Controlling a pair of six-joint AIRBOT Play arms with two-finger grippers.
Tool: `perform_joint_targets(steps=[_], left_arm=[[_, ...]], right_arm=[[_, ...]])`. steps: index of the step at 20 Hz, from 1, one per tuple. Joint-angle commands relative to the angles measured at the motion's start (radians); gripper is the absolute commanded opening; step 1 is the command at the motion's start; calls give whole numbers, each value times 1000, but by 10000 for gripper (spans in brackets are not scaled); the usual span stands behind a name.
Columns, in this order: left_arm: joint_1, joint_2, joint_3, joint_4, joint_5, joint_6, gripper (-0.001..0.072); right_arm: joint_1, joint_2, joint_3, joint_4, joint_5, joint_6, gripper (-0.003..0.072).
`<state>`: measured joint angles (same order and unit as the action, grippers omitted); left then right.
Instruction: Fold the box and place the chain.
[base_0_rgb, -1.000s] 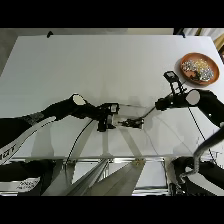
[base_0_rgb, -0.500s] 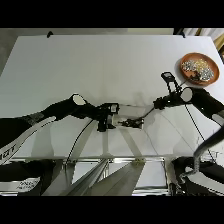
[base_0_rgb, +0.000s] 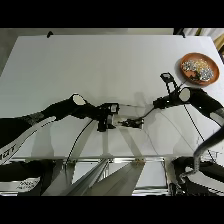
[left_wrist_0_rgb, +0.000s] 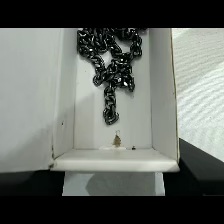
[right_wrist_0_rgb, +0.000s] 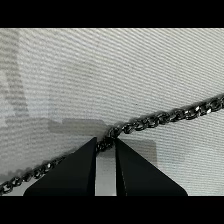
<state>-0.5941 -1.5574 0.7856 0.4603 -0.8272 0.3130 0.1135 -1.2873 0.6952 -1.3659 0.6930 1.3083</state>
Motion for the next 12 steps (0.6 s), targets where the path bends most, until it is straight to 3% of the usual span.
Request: perform_joint_targets(steps=[1, 5, 12], left_arm=[[0, 0, 0, 0, 0, 0, 273], [0, 0, 0, 0, 0, 0, 273], [0, 0, 0, 0, 0, 0, 273]], right_arm=[[0, 0, 1, 0, 18, -7, 16], [2, 90, 2, 4, 95, -11, 14], [218, 472, 2, 12, 274, 55, 14]])
